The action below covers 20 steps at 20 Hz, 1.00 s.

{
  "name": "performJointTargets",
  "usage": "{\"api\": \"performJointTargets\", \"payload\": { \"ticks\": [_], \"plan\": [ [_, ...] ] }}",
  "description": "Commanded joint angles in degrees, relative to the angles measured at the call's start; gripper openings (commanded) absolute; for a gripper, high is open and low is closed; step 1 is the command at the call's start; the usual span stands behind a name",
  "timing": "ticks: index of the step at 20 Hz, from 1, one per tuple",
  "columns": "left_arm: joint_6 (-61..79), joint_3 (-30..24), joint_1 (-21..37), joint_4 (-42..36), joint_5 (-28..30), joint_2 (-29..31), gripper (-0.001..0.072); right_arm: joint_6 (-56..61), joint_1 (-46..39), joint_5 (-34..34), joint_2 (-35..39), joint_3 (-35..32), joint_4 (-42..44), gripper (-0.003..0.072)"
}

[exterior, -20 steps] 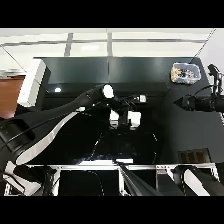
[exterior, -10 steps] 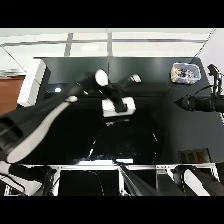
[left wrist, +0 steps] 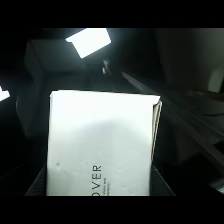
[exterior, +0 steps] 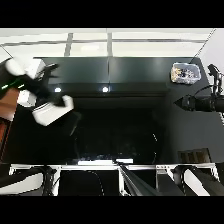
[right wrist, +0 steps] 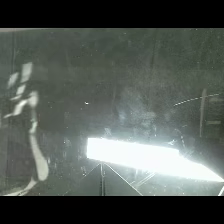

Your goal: Fold the box and place the chain.

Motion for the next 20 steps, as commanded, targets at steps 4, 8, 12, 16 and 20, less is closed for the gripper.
{"api": "performJointTargets", "payload": {
  "ticks": [4,8,12,16,20],
  "plan": [
    [1.44,-15.23,26.71,12.87,10.56,13.31,0.0293,0.02,-0.02,-1.38,0.04,0.0,0.07,0.0019],
    [8.33,-15.26,32.57,6.29,19.43,11.52,0.0293,0.57,-0.02,-3.69,0.04,0.0,0.17,0.0019],
    [13.4,-15.21,31.34,3.52,26.1,9.09,0.0293,0.55,-0.02,-4.35,0.04,0.0,1.16,0.0019],
    [16.61,-15.21,28.24,4.02,31.65,8.66,0.0293,0.44,-0.02,-4.39,0.04,0.0,2.43,0.0019],
    [16.59,-15.19,27.06,3.76,35.34,7.58,0.0296,0.46,-0.02,-4.35,0.04,0.0,2.67,0.0019]
  ]
}}
